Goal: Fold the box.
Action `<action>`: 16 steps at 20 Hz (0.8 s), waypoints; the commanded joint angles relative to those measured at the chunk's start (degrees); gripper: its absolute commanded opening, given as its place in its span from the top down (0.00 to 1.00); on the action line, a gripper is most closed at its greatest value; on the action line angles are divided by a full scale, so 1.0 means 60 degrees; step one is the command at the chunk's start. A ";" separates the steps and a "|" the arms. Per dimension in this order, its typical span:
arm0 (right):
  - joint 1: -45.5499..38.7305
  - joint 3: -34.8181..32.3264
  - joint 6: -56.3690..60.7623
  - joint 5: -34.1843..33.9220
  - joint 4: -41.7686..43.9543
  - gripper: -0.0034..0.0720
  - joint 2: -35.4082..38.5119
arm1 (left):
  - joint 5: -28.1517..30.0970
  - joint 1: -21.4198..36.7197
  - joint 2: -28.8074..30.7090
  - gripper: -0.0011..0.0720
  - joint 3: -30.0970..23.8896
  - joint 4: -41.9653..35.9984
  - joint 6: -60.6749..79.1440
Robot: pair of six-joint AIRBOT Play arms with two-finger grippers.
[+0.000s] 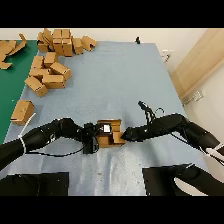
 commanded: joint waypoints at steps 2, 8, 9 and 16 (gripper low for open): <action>0.0922 0.0211 0.0922 0.0557 -0.0805 0.48 -0.0397 | 0.0004 -0.0004 0.0004 0.41 -0.0004 0.0000 0.0000; 0.3340 0.1395 0.6295 0.0554 -0.5614 0.48 -0.0634 | 0.0004 -0.0004 0.0004 0.41 -0.0004 0.0000 0.0000; 0.3683 0.1559 0.6972 0.0528 -0.5923 0.48 -0.0831 | 0.0004 -0.0004 0.0004 0.41 -0.0004 0.0000 0.0000; 0.5402 0.3453 1.0236 -0.0984 -0.8072 0.48 -0.2889 | 0.0004 -0.0004 0.0004 0.41 -0.0004 0.0000 0.0000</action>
